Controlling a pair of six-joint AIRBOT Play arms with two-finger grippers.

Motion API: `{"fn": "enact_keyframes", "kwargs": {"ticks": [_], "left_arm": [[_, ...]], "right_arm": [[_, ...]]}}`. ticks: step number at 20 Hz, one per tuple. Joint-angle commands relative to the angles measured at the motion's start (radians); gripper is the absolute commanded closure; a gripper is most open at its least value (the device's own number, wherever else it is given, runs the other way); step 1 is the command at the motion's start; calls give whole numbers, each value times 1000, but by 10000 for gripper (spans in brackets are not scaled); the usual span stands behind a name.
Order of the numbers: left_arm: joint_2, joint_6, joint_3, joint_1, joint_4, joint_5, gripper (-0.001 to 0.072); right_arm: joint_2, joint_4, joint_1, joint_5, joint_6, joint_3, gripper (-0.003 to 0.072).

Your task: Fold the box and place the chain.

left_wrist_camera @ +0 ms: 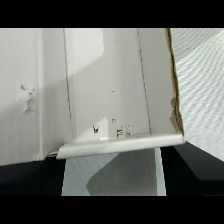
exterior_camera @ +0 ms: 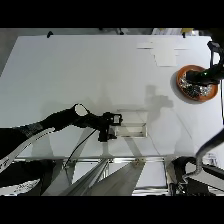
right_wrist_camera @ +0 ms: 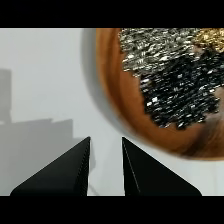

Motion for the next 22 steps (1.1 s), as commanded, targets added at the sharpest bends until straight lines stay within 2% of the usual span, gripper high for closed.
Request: {"fn": "enact_keyframes", "kwargs": {"ticks": [1,4,8,22], "left_arm": [[1,0,1,1,0,0,570],[1,0,1,1,0,0,570],[1,0,1,1,0,0,570],[1,0,1,1,0,0,570]], "right_arm": [[-85,-21,-64,-95,-16,2,487],[-122,-21,-114,-109,-6,3,489],[-139,-21,-163,-66,-18,2,489],[-235,29,-164,-98,-63,2,505]]}}
